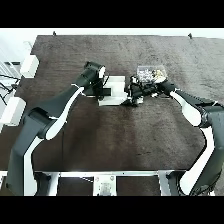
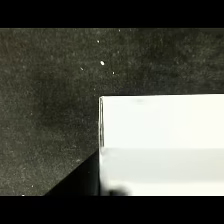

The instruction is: Fold the box and place the chain.

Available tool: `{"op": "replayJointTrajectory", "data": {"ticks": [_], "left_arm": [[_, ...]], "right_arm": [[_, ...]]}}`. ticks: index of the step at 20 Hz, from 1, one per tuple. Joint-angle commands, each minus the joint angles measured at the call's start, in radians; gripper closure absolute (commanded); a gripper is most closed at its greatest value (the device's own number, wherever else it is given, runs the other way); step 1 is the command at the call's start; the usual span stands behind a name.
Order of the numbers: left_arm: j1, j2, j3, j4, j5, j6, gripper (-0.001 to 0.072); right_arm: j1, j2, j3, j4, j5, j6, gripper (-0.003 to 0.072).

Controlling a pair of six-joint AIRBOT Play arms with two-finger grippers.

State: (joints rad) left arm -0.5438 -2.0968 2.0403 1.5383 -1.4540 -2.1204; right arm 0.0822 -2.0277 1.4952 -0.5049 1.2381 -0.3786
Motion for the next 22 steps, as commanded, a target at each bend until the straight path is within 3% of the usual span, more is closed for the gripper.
{"op": "replayJointTrajectory", "data": {"ticks": [1, 3, 5, 8, 10, 12, 13, 17, 18, 19, 22], "left_arm": [[0.009, 0.001, 0.015, -0.014, 0.013, 0.007, 0.0684], [0.009, 0.002, 0.018, -0.024, 0.019, 0.008, 0.0682], [0.009, 0.005, 0.018, -0.061, 0.042, 0.006, 0.0341], [0.01, 0.013, 0.018, -0.061, 0.032, 0.006, 0.0355], [0.01, 0.013, 0.018, -0.069, 0.021, 0.008, 0.0278], [0.01, 0.023, 0.017, -0.079, 0.005, 0.03, 0.0268], [0.01, 0.032, 0.018, -0.071, -0.006, 0.035, 0.0143], [0.039, 0.096, 0.016, -0.053, -0.042, 0.083, 0.0136], [0.049, 0.111, 0.016, -0.046, -0.052, 0.106, 0.0058], [0.06, 0.128, 0.015, -0.046, -0.055, 0.138, 0.0052], [0.099, 0.187, 0.015, -0.058, -0.029, 0.381, 0.0051]], "right_arm": [[0.0, 0.0, 0.0, 0.0, 0.001, 0.0, 0.0085], [0.0, 0.0, 0.0, 0.0, 0.001, 0.0, 0.0084], [0.0, 0.0, 0.0, 0.0, 0.001, 0.0, 0.0084], [0.0, 0.0, 0.0, 0.0, 0.001, 0.0, 0.0085], [0.0, 0.0, 0.0, 0.0, 0.001, 0.0, 0.0084], [0.0, 0.0, 0.0, 0.0, 0.001, 0.0, 0.0084], [0.0, 0.0, 0.0, 0.0, 0.001, 0.0, 0.0084], [0.0, 0.0, 0.0, 0.0, 0.001, 0.0, 0.0085], [0.0, 0.0, 0.0, 0.0, 0.001, 0.0, 0.0084], [0.0, 0.0, 0.0, 0.0, 0.001, 0.0, 0.0085], [0.0, 0.0, 0.0, 0.0, 0.001, 0.0, 0.0084]]}}
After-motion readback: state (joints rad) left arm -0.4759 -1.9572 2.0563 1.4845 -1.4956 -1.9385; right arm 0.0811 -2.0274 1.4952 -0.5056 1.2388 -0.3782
